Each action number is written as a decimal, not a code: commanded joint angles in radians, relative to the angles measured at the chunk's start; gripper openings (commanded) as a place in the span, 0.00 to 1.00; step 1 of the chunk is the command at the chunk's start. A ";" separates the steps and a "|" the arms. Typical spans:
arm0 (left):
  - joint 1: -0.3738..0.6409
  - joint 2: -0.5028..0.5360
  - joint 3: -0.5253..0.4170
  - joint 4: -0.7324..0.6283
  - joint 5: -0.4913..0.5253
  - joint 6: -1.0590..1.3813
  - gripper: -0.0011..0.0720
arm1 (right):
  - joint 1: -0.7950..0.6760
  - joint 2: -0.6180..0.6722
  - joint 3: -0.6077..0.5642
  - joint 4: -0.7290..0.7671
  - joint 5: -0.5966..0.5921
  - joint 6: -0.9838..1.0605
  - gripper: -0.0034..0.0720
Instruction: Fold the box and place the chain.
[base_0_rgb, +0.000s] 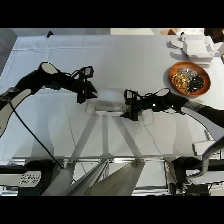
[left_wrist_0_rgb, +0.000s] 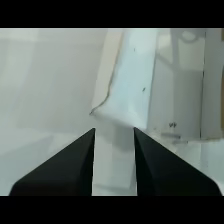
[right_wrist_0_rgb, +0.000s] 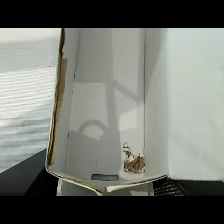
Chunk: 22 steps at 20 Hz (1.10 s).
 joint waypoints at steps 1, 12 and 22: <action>0.027 0.068 0.001 0.138 -0.024 -0.095 0.25 | 0.000 0.000 0.001 0.002 -0.002 0.000 0.73; -0.122 0.098 -0.002 -0.025 0.006 -0.337 0.02 | 0.000 0.000 0.001 0.002 -0.002 0.000 0.73; -0.120 -0.086 -0.002 -0.024 0.154 -0.577 0.02 | 0.000 0.000 0.001 0.002 -0.002 0.001 0.73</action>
